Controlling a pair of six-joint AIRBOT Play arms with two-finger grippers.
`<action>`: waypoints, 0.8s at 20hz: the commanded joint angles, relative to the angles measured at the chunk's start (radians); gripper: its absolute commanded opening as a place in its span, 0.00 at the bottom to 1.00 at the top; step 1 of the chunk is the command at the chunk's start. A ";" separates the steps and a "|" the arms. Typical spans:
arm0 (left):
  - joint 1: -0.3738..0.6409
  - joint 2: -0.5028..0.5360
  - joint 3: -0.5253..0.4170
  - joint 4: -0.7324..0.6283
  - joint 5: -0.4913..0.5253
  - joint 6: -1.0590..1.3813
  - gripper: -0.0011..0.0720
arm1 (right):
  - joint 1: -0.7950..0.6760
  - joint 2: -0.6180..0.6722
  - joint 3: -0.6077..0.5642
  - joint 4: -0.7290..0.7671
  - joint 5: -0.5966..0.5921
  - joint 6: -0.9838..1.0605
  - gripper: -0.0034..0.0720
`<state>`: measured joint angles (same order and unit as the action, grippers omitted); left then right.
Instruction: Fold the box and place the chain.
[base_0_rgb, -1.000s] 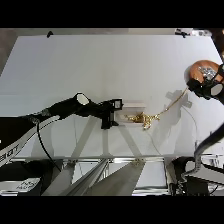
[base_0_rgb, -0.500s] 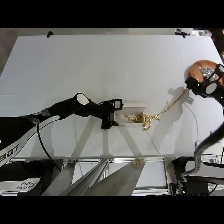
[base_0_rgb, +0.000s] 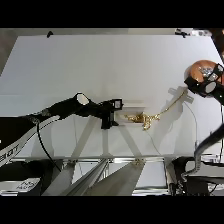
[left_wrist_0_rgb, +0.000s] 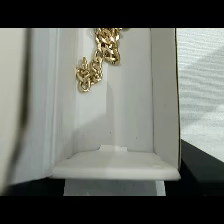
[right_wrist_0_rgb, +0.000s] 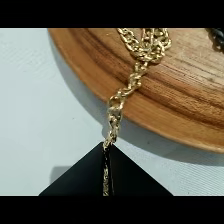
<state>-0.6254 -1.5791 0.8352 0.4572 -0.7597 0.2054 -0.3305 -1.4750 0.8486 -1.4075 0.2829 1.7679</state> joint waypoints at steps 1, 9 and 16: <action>0.000 0.000 0.000 0.000 0.000 0.000 0.64 | 0.001 0.104 0.001 -0.002 0.129 -0.114 0.06; 0.000 0.000 0.000 0.000 0.000 0.000 0.64 | 0.054 0.591 0.000 0.060 0.697 -0.355 0.06; 0.000 0.000 0.000 0.000 0.000 0.000 0.64 | 0.382 0.828 -0.002 0.230 0.790 -0.271 0.06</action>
<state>-0.6254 -1.5791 0.8352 0.4572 -0.7597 0.2058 -0.0742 -0.7307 0.8474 -1.2217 1.0130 1.4506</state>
